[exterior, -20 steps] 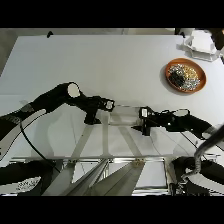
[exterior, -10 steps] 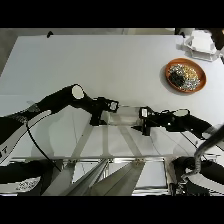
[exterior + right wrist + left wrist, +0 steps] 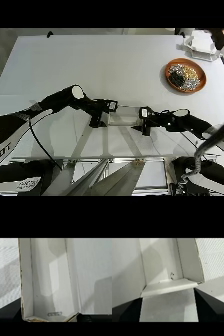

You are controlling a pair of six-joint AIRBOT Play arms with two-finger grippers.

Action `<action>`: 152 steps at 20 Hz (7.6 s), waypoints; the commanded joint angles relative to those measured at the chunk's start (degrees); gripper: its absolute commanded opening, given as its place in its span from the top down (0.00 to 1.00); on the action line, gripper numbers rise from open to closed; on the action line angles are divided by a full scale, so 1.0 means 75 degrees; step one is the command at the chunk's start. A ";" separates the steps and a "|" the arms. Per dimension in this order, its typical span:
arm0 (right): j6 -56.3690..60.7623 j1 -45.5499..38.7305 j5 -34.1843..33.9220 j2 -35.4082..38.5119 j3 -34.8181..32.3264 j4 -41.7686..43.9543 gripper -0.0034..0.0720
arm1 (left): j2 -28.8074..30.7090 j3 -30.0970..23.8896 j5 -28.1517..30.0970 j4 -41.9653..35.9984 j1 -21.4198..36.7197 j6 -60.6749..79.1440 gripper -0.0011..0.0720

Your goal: Fold the box and place the chain.

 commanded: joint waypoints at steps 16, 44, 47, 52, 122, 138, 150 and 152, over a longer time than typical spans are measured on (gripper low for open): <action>0.0009 0.0006 0.0000 0.0006 0.0000 0.0003 0.38 | -0.0006 -0.0367 0.0166 -0.0965 0.0012 -0.0029 0.03; 0.0009 0.0006 0.0000 0.0006 0.0000 0.0003 0.38 | -0.0052 -0.0883 0.1224 -0.1655 -0.0064 -0.0052 0.06; 0.0009 0.0006 0.0000 0.0006 0.0000 0.0003 0.38 | -0.0038 -0.0880 0.1355 -0.1661 -0.0064 -0.0052 0.19; 0.0009 0.0006 0.0000 0.0006 0.0000 0.0006 0.38 | -0.0035 -0.0880 0.1393 -0.1655 -0.0067 -0.0050 0.57; 0.3354 -0.2154 0.2792 0.3768 0.0000 -0.1116 0.91 | -0.0035 -0.0880 0.1320 -0.1816 -0.0064 -0.0096 0.61; 0.3098 -0.2154 0.2541 0.3765 0.0000 -0.0114 0.91 | 0.0154 -0.0877 0.1588 -0.0560 -0.0067 -0.1096 0.62; 0.2565 -0.1443 0.2130 0.3267 0.0000 -0.0140 0.93 | 0.0169 -0.0877 0.2130 -0.0428 -0.0064 -0.1075 0.61; 0.2337 -0.0871 0.1352 0.3086 0.0000 0.0000 0.93 | 0.0169 -0.0877 0.2130 -0.0428 -0.0064 -0.1072 0.61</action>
